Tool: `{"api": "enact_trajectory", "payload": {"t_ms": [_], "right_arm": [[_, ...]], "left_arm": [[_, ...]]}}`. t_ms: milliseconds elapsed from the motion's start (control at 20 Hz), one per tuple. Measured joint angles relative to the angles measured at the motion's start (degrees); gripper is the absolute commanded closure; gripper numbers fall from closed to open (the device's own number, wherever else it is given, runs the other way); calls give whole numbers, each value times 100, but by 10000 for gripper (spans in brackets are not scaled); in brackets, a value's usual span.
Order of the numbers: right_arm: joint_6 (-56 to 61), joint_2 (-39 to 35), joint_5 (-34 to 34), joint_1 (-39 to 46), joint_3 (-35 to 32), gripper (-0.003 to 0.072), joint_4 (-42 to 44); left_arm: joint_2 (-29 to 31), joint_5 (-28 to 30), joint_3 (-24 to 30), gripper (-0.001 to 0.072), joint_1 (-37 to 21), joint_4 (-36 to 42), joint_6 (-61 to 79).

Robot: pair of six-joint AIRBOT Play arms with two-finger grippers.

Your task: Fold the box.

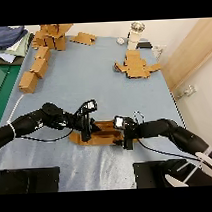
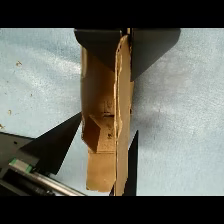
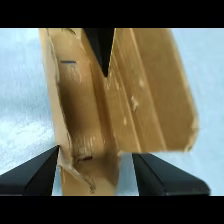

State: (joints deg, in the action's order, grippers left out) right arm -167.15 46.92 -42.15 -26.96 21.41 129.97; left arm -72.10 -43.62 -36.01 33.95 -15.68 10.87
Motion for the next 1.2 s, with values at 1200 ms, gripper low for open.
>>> {"api": "enact_trajectory", "payload": {"t_ms": [1200], "right_arm": [[-479, 820, -459, 155, 212, -6, 160]], "left_arm": [[0, 0, 0, 697, 0, 2, 0]]}}
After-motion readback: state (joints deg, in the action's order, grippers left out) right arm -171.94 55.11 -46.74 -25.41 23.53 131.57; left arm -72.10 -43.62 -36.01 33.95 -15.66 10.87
